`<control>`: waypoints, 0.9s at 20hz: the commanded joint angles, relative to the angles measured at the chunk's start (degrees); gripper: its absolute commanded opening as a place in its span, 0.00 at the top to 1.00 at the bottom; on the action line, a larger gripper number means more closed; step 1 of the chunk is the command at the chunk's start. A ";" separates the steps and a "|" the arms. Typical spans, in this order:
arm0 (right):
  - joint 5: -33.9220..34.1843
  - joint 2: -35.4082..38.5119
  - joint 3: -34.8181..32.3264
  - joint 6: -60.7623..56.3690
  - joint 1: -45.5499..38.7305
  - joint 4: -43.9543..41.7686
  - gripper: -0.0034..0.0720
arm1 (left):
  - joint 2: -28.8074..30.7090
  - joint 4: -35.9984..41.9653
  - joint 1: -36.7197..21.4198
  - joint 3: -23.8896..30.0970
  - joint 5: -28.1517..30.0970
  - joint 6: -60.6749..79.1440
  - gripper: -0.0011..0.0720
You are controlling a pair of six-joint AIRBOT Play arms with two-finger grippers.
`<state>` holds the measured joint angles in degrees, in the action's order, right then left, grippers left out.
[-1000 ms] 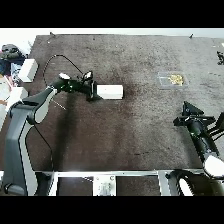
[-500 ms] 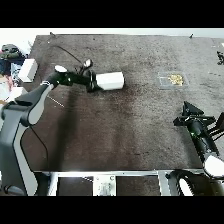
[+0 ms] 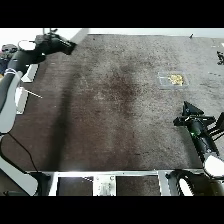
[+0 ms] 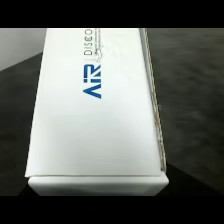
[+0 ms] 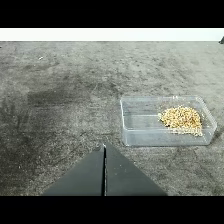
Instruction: Fold the box and place the chain.
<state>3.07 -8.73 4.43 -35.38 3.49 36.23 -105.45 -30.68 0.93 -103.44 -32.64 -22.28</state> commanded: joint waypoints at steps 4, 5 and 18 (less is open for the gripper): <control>-0.02 0.04 -0.02 -0.02 0.02 -0.02 0.94 | 1.44 -25.35 -7.30 6.38 11.02 -32.13 0.98; -0.02 0.04 -0.02 -0.02 0.02 -0.02 0.94 | 1.44 -25.49 -7.78 8.11 11.04 -32.13 0.98; -0.02 0.04 -0.02 -0.02 0.02 -0.02 0.94 | 1.29 -26.58 -11.80 24.15 19.52 -33.16 0.98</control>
<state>3.07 -8.73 4.43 -35.38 3.49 36.23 -104.03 -56.88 -10.37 -81.87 -16.05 -55.13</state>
